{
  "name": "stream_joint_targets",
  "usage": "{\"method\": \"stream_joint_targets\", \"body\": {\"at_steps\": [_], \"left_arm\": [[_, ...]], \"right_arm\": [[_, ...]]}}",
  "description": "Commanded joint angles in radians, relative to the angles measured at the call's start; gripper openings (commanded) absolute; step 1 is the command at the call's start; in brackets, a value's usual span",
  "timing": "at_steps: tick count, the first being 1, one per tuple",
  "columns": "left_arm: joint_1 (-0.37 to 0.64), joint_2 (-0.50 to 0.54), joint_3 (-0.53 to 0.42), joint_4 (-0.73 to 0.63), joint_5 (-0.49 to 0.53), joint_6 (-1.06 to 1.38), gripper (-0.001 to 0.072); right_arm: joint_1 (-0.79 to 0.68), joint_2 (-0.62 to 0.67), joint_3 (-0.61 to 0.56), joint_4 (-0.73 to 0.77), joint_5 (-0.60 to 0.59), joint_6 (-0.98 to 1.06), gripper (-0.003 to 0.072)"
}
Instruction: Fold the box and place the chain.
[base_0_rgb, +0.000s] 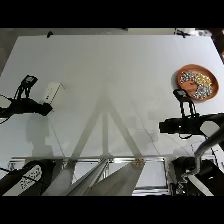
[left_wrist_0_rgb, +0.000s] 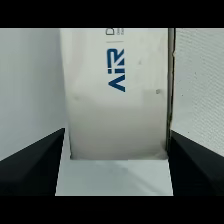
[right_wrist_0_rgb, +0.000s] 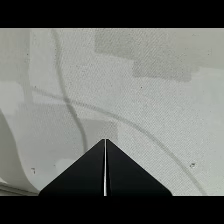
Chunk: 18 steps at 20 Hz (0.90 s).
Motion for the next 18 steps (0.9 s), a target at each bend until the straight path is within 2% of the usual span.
{"method": "stream_joint_targets", "body": {"at_steps": [1,5,8,14,18], "left_arm": [[0.0,0.107,0.0,0.078,0.005,-0.056,0.0695],[-0.008,0.246,0.0,0.052,-0.006,-0.066,0.0693],[-0.035,0.309,0.0,0.014,-0.048,-0.065,0.0692],[-0.16,0.317,0.0,0.002,-0.071,-0.065,0.0691],[-0.192,0.317,0.0,0.002,-0.058,-0.065,0.0691]], "right_arm": [[-0.001,0.0,0.001,0.002,0.003,0.0,0.0018],[-0.001,0.0,0.001,0.002,0.003,0.0,0.0018],[-0.001,0.0,0.001,0.002,0.003,0.0,0.0018],[-0.001,0.0,0.001,0.002,0.003,0.0,0.0018],[-0.001,0.0,0.001,0.002,0.003,0.0,0.0018]]}}
